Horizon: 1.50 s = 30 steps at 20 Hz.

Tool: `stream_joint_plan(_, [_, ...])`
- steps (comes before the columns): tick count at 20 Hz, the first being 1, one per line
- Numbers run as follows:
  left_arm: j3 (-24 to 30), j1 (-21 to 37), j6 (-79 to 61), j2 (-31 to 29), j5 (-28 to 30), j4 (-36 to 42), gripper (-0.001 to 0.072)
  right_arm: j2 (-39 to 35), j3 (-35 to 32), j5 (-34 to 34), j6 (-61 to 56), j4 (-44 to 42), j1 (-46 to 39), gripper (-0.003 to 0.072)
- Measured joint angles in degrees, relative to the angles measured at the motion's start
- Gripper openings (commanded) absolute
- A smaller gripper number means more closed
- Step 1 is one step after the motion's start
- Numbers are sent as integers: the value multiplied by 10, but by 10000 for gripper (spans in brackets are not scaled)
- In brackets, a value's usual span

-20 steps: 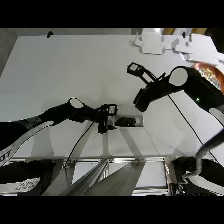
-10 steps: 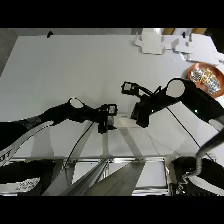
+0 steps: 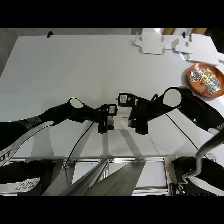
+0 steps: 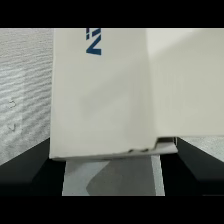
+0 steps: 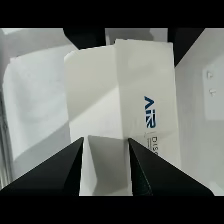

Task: Fold the box and place the chain.

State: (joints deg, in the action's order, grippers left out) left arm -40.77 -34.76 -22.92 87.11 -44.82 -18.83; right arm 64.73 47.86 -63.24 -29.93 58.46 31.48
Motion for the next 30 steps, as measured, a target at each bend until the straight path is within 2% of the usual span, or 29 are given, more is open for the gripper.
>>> stream_joint_plan(7, [0,0,0,0,0,0,209,-1,-2,37,4,47,15,312])
stream_joint_plan(12, [0,0,1,0,0,0,209,-1,-9,52,5,58,17,166])
stream_joint_plan(17, [0,0,2,0,0,2,209,-1,-15,69,5,61,17,147])
stream_joint_plan(19, [0,0,2,0,0,2,209,-1,-16,74,5,62,17,85])
stream_joint_plan(26, [0,0,1,0,0,1,209,-1,-22,86,5,62,17,107])
stream_joint_plan(27, [0,0,0,0,0,1,209,-1,-25,87,5,61,17,124])
stream_joint_plan(29, [0,0,-1,0,0,0,209,-1,-33,90,4,57,17,227])
stream_joint_plan(30, [0,0,-2,0,0,-1,209,-1,-37,93,4,56,17,245])
